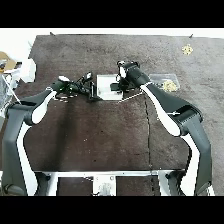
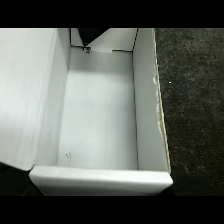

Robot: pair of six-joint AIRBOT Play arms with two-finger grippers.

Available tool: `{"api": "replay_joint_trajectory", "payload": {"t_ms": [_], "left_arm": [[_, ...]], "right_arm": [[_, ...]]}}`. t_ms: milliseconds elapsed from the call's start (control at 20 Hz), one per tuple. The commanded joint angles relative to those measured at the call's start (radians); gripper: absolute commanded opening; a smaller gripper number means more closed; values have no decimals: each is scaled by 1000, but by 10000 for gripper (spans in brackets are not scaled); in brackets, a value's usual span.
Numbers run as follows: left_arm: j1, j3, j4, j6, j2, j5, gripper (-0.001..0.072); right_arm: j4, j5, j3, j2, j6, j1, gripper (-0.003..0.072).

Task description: Fold the box and place the chain.

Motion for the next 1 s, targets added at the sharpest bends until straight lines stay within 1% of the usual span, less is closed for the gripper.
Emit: {"api": "replay_joint_trajectory", "payload": {"t_ms": [0,100,300,350,400,450,550,750,850,950], "left_arm": [[0,0,0,0,0,0,288],[0,0,0,0,0,0,288],[0,0,0,0,0,0,287],[0,0,0,0,0,0,288],[0,0,0,0,0,0,287],[0,0,0,0,0,0,288],[0,0,0,0,0,0,287],[0,0,0,0,0,0,287],[0,0,0,0,0,0,288],[0,0,0,0,0,0,287]], "right_arm": [[0,0,0,-1,11,-1,55],[0,-4,0,0,12,-1,2],[0,-5,0,0,18,-1,5],[1,-5,1,1,18,-2,186],[1,-5,1,3,5,-2,465],[2,-4,1,8,-5,-2,446],[5,-2,1,25,-20,-2,447],[4,45,1,63,-81,-3,448],[5,59,1,106,-163,-10,448],[4,54,2,177,-254,-36,448]]}}
